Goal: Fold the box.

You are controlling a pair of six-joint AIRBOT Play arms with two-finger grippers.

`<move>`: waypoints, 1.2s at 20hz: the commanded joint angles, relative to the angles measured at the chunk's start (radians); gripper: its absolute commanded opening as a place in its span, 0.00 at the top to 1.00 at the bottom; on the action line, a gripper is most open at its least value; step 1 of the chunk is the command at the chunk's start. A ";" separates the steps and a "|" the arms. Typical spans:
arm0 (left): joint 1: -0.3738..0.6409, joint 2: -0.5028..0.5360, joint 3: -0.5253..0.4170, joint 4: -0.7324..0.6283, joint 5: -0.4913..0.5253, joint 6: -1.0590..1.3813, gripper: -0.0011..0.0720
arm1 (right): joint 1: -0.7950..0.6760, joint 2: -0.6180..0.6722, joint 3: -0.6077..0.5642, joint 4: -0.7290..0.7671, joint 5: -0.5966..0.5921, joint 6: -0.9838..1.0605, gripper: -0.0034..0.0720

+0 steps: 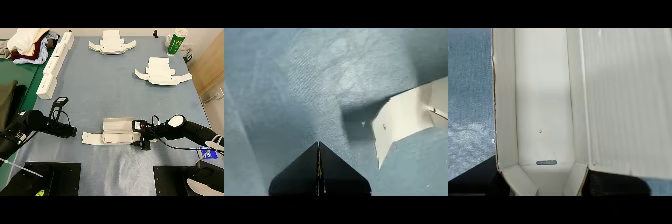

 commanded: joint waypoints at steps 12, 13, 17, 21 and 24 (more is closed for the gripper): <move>-0.217 -0.068 -0.132 -0.570 0.254 0.068 0.97 | -0.001 0.001 0.000 0.000 0.000 0.000 0.37; -0.220 -0.045 -0.130 -0.570 0.254 0.044 0.97 | -0.001 0.001 0.000 0.000 0.000 0.000 0.37; -0.220 0.021 -0.114 -0.568 0.251 0.033 0.96 | -0.001 0.001 0.000 0.000 0.000 0.000 0.37; -0.219 0.029 -0.111 -0.570 0.251 0.032 0.35 | -0.001 0.001 0.000 0.000 0.000 0.000 0.37; -0.219 0.029 -0.111 -0.570 0.286 0.033 0.35 | -0.001 0.001 0.000 0.000 0.000 0.000 0.37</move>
